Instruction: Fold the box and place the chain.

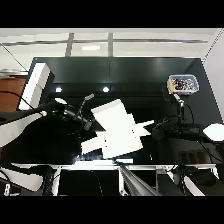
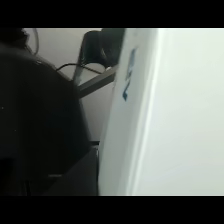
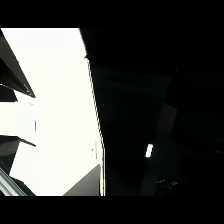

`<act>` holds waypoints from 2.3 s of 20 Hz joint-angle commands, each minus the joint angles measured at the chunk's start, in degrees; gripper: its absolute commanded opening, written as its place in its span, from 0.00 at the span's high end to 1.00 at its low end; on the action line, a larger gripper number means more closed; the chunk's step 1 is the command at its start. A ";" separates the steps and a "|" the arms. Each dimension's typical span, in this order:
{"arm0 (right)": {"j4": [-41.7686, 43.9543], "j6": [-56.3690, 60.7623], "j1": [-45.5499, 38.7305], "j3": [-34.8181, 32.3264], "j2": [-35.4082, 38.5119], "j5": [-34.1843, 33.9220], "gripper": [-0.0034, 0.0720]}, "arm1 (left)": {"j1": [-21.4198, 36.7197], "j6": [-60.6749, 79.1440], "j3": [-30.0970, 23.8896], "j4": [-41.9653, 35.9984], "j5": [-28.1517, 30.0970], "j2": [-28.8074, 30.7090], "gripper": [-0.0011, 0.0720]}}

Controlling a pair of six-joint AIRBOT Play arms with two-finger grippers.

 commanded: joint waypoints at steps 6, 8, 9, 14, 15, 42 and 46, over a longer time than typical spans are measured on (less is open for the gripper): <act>-3.45 0.22 0.04 0.00 0.07 0.68 0.49 | 0.81 0.22 0.13 1.20 -0.13 -0.02 0.95; -7.43 1.16 -0.33 0.44 0.07 0.66 0.22 | 0.81 0.33 0.13 2.91 -0.13 0.09 0.95; -9.99 1.40 -0.81 1.29 0.07 0.63 0.22 | 0.81 0.33 0.13 3.45 -0.15 0.37 0.95; -21.92 1.46 -4.74 9.53 0.07 -1.81 0.22 | 0.39 5.97 0.11 6.32 2.64 7.30 0.95; -23.19 1.46 -5.27 10.40 0.07 -2.99 0.22 | -0.13 6.99 0.11 7.28 4.96 9.57 0.95; -19.47 -14.19 2.45 1.42 -1.46 -10.51 0.22 | -14.62 19.61 -7.96 16.37 34.10 21.11 0.95; -19.37 -16.39 2.47 -0.81 -1.70 -13.31 0.22 | -14.67 19.61 -7.80 16.15 34.14 20.09 0.95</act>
